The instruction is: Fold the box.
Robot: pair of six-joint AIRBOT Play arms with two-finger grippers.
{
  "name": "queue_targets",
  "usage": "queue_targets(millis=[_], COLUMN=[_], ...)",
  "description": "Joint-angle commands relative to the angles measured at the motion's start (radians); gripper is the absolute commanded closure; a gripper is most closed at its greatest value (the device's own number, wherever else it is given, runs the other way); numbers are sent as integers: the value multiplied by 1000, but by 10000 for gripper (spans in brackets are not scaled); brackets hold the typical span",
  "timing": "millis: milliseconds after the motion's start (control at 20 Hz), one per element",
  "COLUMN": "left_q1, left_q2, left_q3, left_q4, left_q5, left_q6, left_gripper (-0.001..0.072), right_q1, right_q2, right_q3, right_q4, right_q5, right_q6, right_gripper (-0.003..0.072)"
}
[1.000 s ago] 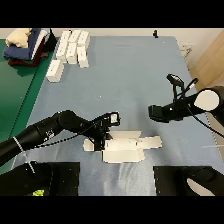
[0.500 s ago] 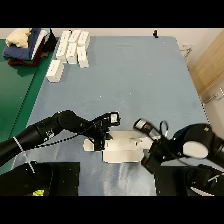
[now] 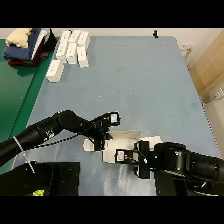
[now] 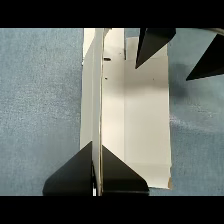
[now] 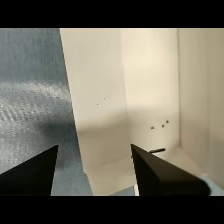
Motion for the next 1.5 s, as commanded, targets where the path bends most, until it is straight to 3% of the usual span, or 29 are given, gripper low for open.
queue_targets(millis=[0, 300, 400, 550, 750, 1100, 1200, 1250, 1450], left_q1=[0, 0, 0, 0, 0, 0, 0, 0, 0], left_q2=[1, 1, 1, 1, 1, 1, 1, 1, 1], left_q3=[0, 0, 0, 0, 0, 0, 0, 0, 0], left_q4=[0, 0, 0, 0, 0, 0, 0, 0, 0], left_q5=[0, 0, 0, 0, 0, 0, 0, 0, 0], left_q6=[0, 0, 0, 0, 0, 0, 0, 0, 0], left_gripper=[693, 693, 693, 693, 693, 693, 693, 693, 693], right_q1=[14, 14, 14, 14, 14, 14, 14, 14, 11], right_q2=[-53, 2, 59, 117, 123, 109, 109, 110, 116], right_q3=[-4, -3, -3, -3, -4, -4, -4, -4, -3], right_q4=[-71, -186, -250, -352, -347, -348, -349, -356, -388], right_q5=[-60, -66, -61, -31, 52, 76, 97, 102, 91], right_q6=[-14, 68, 135, 315, 457, 548, 547, 547, 546], right_gripper=[-6, 5, 48, 48, 44, 39, 20, -29, -34])
